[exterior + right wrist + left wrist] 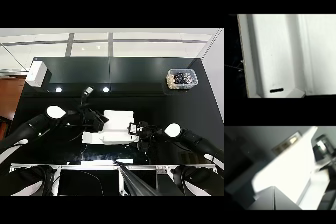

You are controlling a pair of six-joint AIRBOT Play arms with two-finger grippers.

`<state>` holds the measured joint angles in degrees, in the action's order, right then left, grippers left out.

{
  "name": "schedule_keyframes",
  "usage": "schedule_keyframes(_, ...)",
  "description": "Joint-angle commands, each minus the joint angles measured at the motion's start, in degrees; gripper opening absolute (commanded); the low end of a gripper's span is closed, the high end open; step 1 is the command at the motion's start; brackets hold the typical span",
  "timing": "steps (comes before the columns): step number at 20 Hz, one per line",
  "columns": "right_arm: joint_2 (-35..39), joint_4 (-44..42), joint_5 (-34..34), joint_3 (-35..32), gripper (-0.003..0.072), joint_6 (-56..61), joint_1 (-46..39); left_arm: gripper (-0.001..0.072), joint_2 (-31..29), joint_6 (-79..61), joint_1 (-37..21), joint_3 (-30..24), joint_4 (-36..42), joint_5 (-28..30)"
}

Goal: Fold the box and place the chain.

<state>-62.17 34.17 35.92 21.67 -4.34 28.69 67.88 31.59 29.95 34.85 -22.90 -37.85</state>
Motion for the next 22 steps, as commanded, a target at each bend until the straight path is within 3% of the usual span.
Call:
schedule_keyframes(1,0.04,-0.07,-0.42,-0.02,0.0424,0.02,0.00,0.0030,4.28,-2.69,2.99,-0.04,-5.33,1.49)
schedule_keyframes(8,0.04,-0.09,-0.39,-0.02,0.0424,0.04,0.00,0.0031,2.75,-2.69,3.10,2.12,-11.21,0.07)
schedule_keyframes(10,0.04,-0.09,-0.39,-0.02,0.0424,0.04,0.00,0.0030,-1.55,-2.62,0.44,3.34,-16.20,-3.76)
schedule_keyframes(12,0.04,-0.09,-0.39,-0.02,0.0424,0.04,0.00,0.0036,-7.48,-0.11,-3.93,3.54,-21.86,-11.76)
schedule_keyframes(13,0.04,-0.09,-0.39,-0.02,0.0424,0.04,0.00,0.0071,-10.36,1.64,-6.60,3.45,-24.81,-17.03)
schedule_keyframes(14,0.04,-0.09,-0.42,-0.02,0.0424,0.04,0.00,0.0260,-12.44,1.60,-8.87,3.39,-26.23,-23.10)
schedule_keyframes(15,0.04,-0.09,-0.39,-0.02,0.0424,0.04,0.00,0.0616,-13.97,0.09,-10.69,3.37,-27.08,-28.70)
schedule_keyframes(16,0.04,-0.09,-0.39,-0.02,0.0424,0.04,0.02,0.0710,-14.58,-2.25,-11.41,3.37,-27.71,-31.78)
schedule_keyframes(18,0.04,-0.09,-0.39,-0.02,0.0424,0.04,0.00,0.0710,-14.05,-6.36,-11.15,2.54,-27.93,-30.73)
schedule_keyframes(22,0.04,-0.09,-1.05,-0.02,0.0424,0.04,0.00,0.0688,-10.12,-18.18,-7.67,-1.77,-26.99,-19.89)
